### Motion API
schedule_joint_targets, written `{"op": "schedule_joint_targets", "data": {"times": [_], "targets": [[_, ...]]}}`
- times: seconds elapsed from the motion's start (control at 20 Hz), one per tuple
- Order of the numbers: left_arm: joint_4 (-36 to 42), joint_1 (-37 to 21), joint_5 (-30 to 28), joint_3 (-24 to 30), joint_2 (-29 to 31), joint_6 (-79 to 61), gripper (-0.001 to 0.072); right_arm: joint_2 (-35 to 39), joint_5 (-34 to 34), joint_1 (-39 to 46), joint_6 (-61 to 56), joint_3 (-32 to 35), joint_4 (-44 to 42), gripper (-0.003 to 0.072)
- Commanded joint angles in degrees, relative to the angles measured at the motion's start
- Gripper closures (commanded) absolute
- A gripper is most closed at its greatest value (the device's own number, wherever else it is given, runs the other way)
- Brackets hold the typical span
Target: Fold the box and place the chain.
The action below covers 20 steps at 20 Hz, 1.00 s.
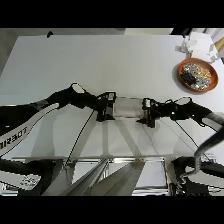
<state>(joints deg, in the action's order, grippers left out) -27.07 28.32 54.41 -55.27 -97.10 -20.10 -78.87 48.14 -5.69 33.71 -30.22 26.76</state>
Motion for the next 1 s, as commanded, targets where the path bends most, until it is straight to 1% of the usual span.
{"op": "schedule_joint_targets", "data": {"times": [0.0, 0.1, 0.2, 0.3, 0.45, 0.65, 0.75, 0.85, 0.9, 0.95], "targets": [[-0.20, -0.02, 0.44, 0.02, -0.02, -0.09, 0.0458, 1.68, 0.39, 0.35, -1.77, -0.02, 0.17, 0.0076], [-0.20, -0.02, 0.44, 0.02, -0.02, -0.09, 0.0458, 3.78, 0.33, 1.36, -4.50, -0.02, 0.76, 0.0073], [-0.20, -0.02, 0.42, 0.02, -0.02, -0.09, 0.0458, 5.79, 0.55, 2.91, -9.33, -0.02, 3.15, -0.0015], [-0.20, -0.02, 0.42, 0.02, -0.02, -0.09, 0.0458, 7.74, 1.62, 4.00, -13.75, -0.02, 7.19, -0.0015], [-0.20, -0.02, 0.42, 0.02, -0.02, -0.09, 0.0458, 9.66, 3.17, 4.39, -21.70, -0.02, 16.37, -0.0014], [-0.20, -0.02, 0.42, 0.02, -0.02, -0.11, 0.0458, 12.55, 5.55, 4.39, -35.74, -0.02, 29.49, -0.0013], [-0.20, -0.02, 0.44, 0.02, -0.02, -0.09, 0.0458, 14.75, 9.09, 4.39, -42.36, -0.02, 35.65, -0.0010], [-0.20, -0.02, 0.46, 0.02, -0.02, -0.09, 0.0458, 17.64, 13.97, 4.39, -46.99, -0.02, 40.11, 0.0026], [-0.20, -0.02, 0.46, 0.02, -0.02, -0.11, 0.0458, 19.32, 15.28, 4.39, -48.02, -0.02, 41.18, 0.0043], [-0.20, -0.02, 0.44, 0.02, -0.02, -0.09, 0.0458, 20.96, 15.54, 4.39, -49.27, -0.02, 40.74, 0.0042]]}}
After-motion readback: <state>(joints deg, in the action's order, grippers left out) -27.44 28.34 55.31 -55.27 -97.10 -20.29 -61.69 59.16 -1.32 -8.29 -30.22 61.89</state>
